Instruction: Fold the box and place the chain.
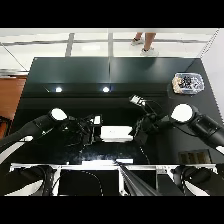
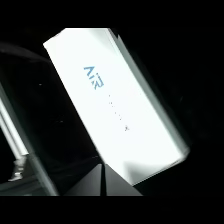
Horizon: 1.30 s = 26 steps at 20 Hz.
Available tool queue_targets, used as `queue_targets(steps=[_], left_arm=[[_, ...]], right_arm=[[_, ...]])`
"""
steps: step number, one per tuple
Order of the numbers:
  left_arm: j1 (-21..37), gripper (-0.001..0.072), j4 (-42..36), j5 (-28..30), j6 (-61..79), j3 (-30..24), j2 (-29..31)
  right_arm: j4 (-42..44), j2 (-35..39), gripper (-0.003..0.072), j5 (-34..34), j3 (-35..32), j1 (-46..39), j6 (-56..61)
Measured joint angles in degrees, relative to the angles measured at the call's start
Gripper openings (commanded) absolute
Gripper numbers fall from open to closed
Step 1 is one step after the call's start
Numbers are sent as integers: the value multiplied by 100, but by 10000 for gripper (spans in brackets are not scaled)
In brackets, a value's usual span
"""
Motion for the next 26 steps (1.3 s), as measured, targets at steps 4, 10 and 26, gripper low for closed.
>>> queue_targets(steps=[4, 10, 26], left_arm=[[0, 498, 0, 0, 0, 0, 0], [0, 498, 2, 2, 2, 0, 0], [2, 562, 0, 7, 2, 0, 7]], right_arm=[[1150, -98, 4, -96, -466, -70, 402], [2337, -776, 6, -621, -678, -85, 525], [2109, -973, 7, -772, -494, -212, 579]])
